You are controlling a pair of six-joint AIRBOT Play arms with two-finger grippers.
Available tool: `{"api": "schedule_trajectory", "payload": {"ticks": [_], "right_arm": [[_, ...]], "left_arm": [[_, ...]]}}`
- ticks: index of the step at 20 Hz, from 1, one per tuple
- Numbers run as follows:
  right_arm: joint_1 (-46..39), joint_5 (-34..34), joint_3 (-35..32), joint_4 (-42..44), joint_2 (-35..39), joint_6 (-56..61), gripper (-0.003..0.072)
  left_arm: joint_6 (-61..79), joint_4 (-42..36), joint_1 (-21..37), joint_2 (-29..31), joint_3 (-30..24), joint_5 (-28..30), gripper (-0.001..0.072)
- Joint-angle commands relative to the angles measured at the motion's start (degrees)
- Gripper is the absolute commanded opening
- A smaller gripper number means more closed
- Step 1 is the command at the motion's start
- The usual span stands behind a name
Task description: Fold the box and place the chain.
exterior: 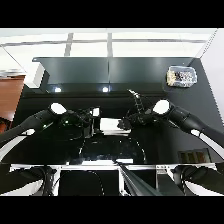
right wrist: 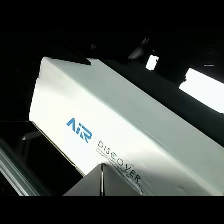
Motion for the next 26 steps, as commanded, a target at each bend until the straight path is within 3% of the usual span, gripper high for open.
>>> {"api": "schedule_trajectory", "payload": {"ticks": [1,6,9,11,15,18,21,26], "right_arm": [[-0.94,2.56,0.37,-0.55,-0.22,0.15,0.002],[-9.53,14.69,2.64,-2.71,9.49,-1.01,0.002],[-17.57,19.21,2.62,-9.86,17.49,0.02,0.002],[-22.45,22.58,2.62,-16.31,21.11,2.6,0.002],[-28.33,27.06,2.6,-22.71,22.86,4.83,0.0021],[-29.11,23.17,2.62,-22.27,22.86,5.55,0.002],[-29.11,20.09,2.62,-21.66,22.86,5.7,0.0021],[-29.11,21.49,2.62,-21.7,22.86,5.7,0.0021]], "left_arm": [[-0.07,-0.11,0.0,-0.02,0.07,0.0,0.0378],[-0.17,-0.11,0.04,-0.02,0.07,0.02,0.0379],[-0.76,0.07,0.07,0.33,0.07,0.07,0.0381],[-4.59,2.95,0.07,2.54,0.57,0.28,0.0715],[-14.99,7.69,0.04,10.01,4.17,-5.07,0.0716],[-23.82,7.69,-2.36,10.97,8.79,-7.28,0.0712],[-26.53,7.76,-7.74,6.16,13.57,-5.11,0.0712],[-35.52,14.19,-12.11,-7.54,22.82,-5.31,0.0712]]}}
